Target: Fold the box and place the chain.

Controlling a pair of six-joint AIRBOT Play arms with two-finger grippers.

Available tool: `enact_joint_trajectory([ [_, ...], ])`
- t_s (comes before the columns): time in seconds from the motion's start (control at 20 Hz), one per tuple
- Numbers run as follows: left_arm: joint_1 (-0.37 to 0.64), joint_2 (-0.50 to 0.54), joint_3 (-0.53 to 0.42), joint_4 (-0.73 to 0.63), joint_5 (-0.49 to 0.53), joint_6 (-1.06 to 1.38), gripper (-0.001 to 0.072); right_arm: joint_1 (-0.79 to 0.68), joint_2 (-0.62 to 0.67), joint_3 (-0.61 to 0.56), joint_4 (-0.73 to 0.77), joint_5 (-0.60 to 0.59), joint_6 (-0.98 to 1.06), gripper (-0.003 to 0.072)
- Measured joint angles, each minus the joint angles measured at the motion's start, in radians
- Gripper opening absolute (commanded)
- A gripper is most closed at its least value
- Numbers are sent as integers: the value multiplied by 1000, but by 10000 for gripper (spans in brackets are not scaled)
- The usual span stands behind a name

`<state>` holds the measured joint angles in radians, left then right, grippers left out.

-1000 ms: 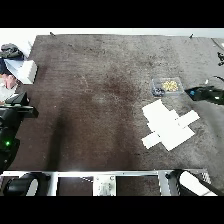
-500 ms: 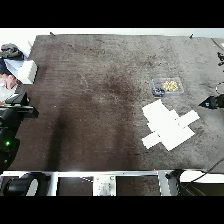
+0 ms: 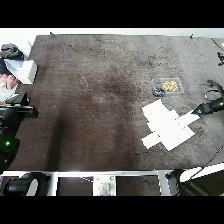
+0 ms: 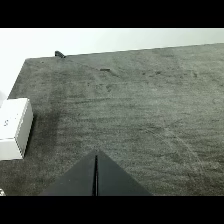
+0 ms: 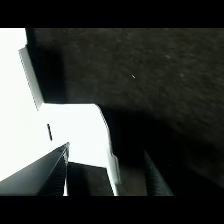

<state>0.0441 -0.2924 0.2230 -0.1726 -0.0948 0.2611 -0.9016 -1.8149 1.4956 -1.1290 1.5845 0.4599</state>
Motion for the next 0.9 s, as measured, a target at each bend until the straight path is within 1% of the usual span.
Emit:
enact_joint_trajectory([
  [0.1, 0, 0, 0, 0, 0, 0, 13, 2, -25, 1, 17, 35, -10, 376],
  [0.45, 0, 0, 0, 0, 0, 0, 13, 12, -58, -46, 38, 131, -22, 371],
  [0.5, 0, 0, 0, 0, 0, 0, 13, 12, -59, -52, 38, 144, -23, 248],
  [0.55, 0, 0, 0, 0, 0, 0, 13, 12, -60, -56, 38, 155, -23, 169],
  [0.6, 0, 0, 0, 0, 0, 0, 13, 12, -61, -60, 39, 172, -23, 167],
  [0.65, 0, 0, 0, 0, 0, 0, 13, 14, -61, -63, 39, 185, -23, 47],
  [0.7, 0, 0, 0, 0, 0, 0, 13, 17, -61, -65, 40, 195, -23, -8],
  [0.9, 0, 0, 0, 0, 0, 0, 13, 57, -58, -74, 28, 211, -23, -10],
])
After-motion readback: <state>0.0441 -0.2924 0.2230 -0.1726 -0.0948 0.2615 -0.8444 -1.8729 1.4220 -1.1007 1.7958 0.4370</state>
